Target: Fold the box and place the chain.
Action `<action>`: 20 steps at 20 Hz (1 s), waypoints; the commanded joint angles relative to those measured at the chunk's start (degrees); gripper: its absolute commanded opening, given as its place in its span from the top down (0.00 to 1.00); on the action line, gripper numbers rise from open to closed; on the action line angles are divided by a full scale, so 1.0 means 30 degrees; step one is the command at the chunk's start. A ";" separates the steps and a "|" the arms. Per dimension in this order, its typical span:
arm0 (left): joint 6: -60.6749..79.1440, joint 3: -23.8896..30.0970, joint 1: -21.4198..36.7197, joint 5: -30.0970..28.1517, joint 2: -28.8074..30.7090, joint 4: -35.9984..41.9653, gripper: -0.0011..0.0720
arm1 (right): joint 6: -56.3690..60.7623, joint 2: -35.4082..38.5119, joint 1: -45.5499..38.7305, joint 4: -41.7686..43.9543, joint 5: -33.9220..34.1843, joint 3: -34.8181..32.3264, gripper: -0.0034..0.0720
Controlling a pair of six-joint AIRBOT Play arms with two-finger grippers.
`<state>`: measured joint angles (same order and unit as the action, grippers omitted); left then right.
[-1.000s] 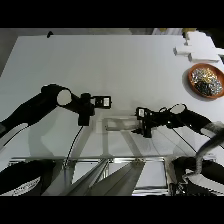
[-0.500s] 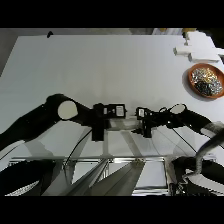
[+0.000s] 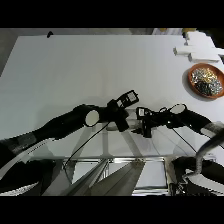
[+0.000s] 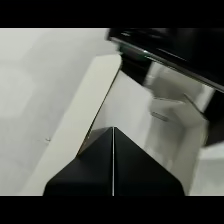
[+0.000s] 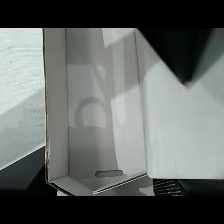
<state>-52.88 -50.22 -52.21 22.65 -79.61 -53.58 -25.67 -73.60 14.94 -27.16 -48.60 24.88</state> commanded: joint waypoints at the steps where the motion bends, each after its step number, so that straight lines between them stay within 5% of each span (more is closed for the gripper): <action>1: -0.2841 -0.0007 0.0393 -0.2076 -0.1239 0.0007 0.98 | -0.0102 0.0015 0.0000 -0.0066 -0.0029 0.0015 0.43; 11: -0.2812 -0.0007 0.0408 -0.0517 0.0262 -0.1209 0.98 | -0.0102 0.0015 -0.0007 -0.0066 -0.0022 0.0015 0.43; 20: -0.3395 -0.0007 0.0408 0.8823 0.5632 -0.8925 0.98 | -0.0102 0.0015 0.0000 -0.0066 -0.0029 0.0015 0.43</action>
<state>-62.19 -50.19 -51.03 38.15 -66.02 -72.73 -26.02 -73.60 14.94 -27.40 -48.64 24.88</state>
